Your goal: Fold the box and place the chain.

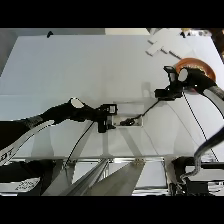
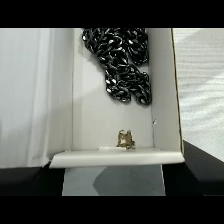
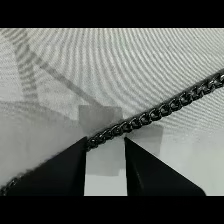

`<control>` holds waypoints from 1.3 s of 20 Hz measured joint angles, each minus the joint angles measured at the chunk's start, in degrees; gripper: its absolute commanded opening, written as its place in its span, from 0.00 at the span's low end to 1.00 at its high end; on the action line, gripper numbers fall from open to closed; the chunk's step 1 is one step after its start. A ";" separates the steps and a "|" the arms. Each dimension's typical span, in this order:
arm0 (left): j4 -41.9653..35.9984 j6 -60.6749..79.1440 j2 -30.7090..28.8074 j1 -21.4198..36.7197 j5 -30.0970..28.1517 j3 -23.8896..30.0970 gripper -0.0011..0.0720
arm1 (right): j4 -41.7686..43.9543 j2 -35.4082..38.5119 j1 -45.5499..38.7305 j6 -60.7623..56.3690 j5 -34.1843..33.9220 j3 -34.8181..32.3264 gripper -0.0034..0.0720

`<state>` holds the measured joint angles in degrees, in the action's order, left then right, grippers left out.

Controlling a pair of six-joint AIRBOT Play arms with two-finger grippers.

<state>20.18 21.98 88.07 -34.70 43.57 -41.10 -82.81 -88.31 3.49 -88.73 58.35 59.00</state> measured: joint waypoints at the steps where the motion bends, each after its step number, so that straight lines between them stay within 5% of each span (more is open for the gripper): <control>1: -0.02 0.00 0.00 0.00 0.00 -0.02 0.03 | 0.02 -0.02 -0.04 0.00 -0.11 -0.02 0.26; 4: 0.00 0.00 0.00 0.00 0.00 0.00 0.03 | -0.33 -0.09 -0.04 0.04 -0.37 -0.02 0.07; 10: -0.02 0.00 0.00 0.00 0.00 -0.02 0.03 | 3.08 2.73 0.22 5.20 0.57 -0.15 0.07; 17: 0.00 0.00 0.00 0.00 0.00 -0.02 0.03 | 5.70 22.58 0.09 8.66 9.77 -0.07 0.07; 26: -0.02 0.00 0.00 0.00 0.00 0.00 0.03 | 24.76 43.45 0.13 14.97 22.18 -0.09 0.07</control>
<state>20.16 21.98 88.07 -34.70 43.57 -41.10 -58.04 -44.86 3.62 -73.76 80.53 58.92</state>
